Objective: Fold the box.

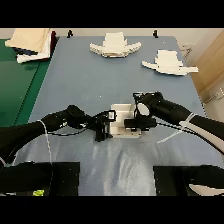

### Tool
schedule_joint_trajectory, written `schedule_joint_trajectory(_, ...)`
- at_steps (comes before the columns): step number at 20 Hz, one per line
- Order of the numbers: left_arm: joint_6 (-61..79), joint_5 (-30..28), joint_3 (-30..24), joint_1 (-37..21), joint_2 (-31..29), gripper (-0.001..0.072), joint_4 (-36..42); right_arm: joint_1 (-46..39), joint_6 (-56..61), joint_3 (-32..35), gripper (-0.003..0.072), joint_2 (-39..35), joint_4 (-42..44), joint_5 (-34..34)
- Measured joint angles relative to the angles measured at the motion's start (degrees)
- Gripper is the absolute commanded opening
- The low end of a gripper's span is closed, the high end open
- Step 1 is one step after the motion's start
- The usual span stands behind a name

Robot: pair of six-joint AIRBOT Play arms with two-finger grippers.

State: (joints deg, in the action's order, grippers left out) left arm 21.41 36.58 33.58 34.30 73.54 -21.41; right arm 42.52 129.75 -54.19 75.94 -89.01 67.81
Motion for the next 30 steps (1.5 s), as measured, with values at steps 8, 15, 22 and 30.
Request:
schedule_joint_trajectory(8, 0.0, 0.0, 0.0, 0.0, 0.0, 0.0363, 0.0, 0.7, 5.3, -1.4, 0.0003, 3.0, -3.0, 2.3)
schedule_joint_trajectory(15, 0.0, 0.0, 0.0, 0.0, 0.0, 0.0363, 0.0, 0.8, 6.6, -1.4, 0.0432, 3.3, -4.7, 2.3)
schedule_joint_trajectory(22, 0.0, 0.0, 0.0, 0.0, 0.0, 0.0363, 0.0, 0.8, 7.2, -1.4, 0.0178, 3.3, -3.6, 3.1)
schedule_joint_trajectory(30, 0.0, 0.0, 0.0, 0.0, 0.0, 0.0363, 0.0, 0.8, 7.2, -1.4, 0.0561, 3.3, -3.6, 4.0)
